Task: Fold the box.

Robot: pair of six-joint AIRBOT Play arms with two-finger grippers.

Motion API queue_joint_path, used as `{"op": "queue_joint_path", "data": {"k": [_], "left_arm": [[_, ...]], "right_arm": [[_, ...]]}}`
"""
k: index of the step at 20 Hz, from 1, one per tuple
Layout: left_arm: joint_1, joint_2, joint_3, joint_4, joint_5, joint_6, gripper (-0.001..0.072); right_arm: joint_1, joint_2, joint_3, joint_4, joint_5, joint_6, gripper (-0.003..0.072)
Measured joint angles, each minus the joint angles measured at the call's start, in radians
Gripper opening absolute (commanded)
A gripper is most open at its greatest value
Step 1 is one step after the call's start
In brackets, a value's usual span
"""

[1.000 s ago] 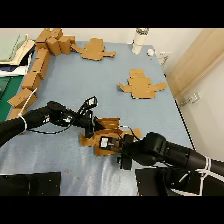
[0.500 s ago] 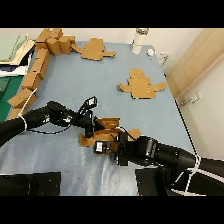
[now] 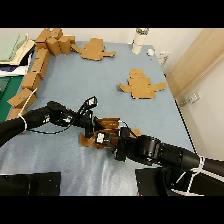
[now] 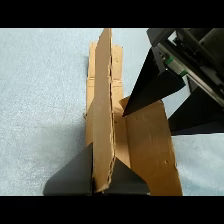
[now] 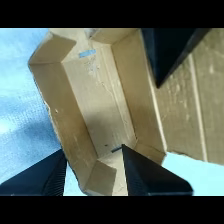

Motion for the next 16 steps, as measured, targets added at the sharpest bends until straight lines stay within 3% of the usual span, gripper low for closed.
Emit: {"op": "queue_joint_path", "data": {"k": [4,5,16], "left_arm": [[0.000,0.000,0.000,0.000,0.000,0.000,0.0015],[0.000,0.000,0.000,0.000,0.000,0.000,0.0014],[0.000,0.000,0.000,0.000,0.000,0.000,0.0014]], "right_arm": [[0.000,0.003,0.000,-0.010,0.001,0.014,0.0536],[0.000,0.003,0.000,-0.010,0.002,0.017,0.0720],[-0.113,0.085,-0.020,-0.007,0.018,-0.086,0.0720]]}}
